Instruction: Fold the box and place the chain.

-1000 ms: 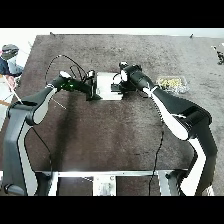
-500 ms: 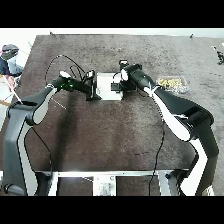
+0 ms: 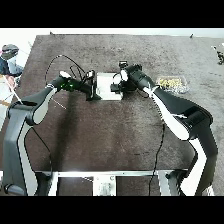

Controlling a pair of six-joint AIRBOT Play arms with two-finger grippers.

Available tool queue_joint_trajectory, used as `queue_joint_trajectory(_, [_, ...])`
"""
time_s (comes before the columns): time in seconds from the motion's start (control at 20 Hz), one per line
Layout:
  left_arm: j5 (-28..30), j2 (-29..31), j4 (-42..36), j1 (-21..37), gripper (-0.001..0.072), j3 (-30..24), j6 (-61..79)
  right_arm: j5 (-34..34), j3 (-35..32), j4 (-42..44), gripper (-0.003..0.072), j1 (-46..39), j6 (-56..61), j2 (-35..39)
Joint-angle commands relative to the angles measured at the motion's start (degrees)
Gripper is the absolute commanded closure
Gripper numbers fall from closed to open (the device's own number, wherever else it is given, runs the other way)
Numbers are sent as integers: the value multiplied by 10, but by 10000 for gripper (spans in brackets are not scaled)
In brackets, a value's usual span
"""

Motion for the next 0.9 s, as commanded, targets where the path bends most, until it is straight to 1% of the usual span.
queue_joint_trajectory(0.0, [0,0,0,0,470,0,0,-5,0,2,487,-2,-14,-9])
queue_joint_trajectory(0.15, [0,0,0,0,470,0,0,-7,1,3,486,-5,-15,-9])
queue_joint_trajectory(0.4, [0,0,0,0,470,0,0,24,10,11,485,-7,-39,-9])
queue_joint_trajectory(0.55, [0,0,0,0,470,0,0,52,47,18,485,-13,-52,-16])
queue_joint_trajectory(0.65, [0,0,0,0,470,0,0,108,91,37,485,-22,-59,-45])
queue_joint_trajectory(0.7, [0,0,0,0,470,0,0,123,109,42,485,-23,-59,-58])
queue_joint_trajectory(0.85, [0,0,0,0,470,0,0,125,132,37,485,-18,-58,-71])
